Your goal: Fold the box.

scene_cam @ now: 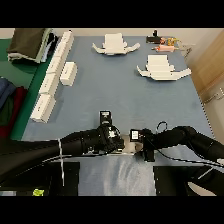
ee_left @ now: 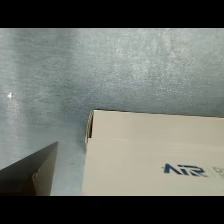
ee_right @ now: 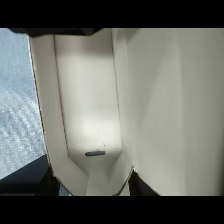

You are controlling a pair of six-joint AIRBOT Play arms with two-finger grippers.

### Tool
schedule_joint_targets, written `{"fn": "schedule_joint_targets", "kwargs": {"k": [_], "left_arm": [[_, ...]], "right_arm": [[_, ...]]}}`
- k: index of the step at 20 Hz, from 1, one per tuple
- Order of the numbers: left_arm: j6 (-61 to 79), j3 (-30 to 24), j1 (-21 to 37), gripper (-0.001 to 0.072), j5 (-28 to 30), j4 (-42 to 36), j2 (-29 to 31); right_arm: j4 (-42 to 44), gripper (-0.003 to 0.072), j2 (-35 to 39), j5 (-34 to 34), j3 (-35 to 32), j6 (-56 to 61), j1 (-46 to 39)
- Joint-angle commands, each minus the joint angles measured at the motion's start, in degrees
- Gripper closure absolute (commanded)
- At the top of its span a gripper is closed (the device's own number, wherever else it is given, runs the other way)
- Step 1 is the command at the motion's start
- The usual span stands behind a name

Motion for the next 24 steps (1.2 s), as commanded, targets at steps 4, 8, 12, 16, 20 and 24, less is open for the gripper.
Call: {"fn": "schedule_joint_targets", "kwargs": {"k": [4, 8, 12, 16, 20, 24], "left_arm": [[5.0, 5.8, 0.0, 0.0012, -11.7, -1.6, 0.1], [13.2, 14.1, 0.0, 0.0206, -28.3, -1.5, 0.1], [26.6, 17.5, 0.0, 0.0694, -42.2, -1.6, 0.5], [41.7, 16.8, 0.0, 0.0695, -37.7, -5.6, 4.1], [54.6, 9.4, 1.2, 0.0695, -21.0, -10.9, 17.2], [64.4, -3.4, 10.5, 0.0695, -16.0, -12.3, 33.4]], "right_arm": [[0.0, 0.0259, 0.0, 0.0, 0.0, 0.0, 0.0], [0.0, 0.026, 0.0, 0.0, 0.0, 0.0, 0.0], [0.0, 0.0259, 0.0, 0.0, 0.0, 0.0, 0.0], [0.0, 0.0259, 0.0, 0.0, 0.0, 0.0, 0.0], [0.0, 0.026, 0.0, 0.0, 0.0, 0.0, 0.0], [0.0, 0.026, 0.0, 0.0, 0.0, 0.0, 0.0]]}}
